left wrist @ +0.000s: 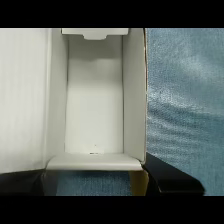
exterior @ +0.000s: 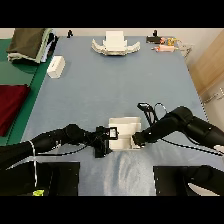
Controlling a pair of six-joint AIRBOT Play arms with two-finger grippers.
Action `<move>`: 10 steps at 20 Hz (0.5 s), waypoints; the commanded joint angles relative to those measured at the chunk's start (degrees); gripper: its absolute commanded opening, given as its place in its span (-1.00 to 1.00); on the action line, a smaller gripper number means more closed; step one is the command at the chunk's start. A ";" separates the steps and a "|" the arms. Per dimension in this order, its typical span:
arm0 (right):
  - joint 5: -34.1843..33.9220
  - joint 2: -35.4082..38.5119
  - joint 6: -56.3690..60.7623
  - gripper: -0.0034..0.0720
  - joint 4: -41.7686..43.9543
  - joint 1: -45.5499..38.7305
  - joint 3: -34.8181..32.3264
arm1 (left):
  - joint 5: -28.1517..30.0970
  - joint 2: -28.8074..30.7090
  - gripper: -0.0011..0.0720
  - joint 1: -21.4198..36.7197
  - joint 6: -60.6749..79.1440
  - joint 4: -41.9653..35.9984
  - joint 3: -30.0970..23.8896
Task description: Fold the box.
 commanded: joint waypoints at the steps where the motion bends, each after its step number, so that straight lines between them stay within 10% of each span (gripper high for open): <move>1: -3.65 -5.14 19.12 0.03 -15.78 9.90 4.81 | 0.02 0.02 0.31 0.02 0.02 0.00 0.04; 7: -7.63 -13.16 27.52 0.03 -19.50 14.34 9.88 | 0.02 0.02 0.31 0.02 0.02 0.02 0.04; 10: -7.67 -14.14 28.55 -0.30 -19.52 14.34 9.90 | 0.02 0.02 0.31 0.02 0.02 0.00 0.04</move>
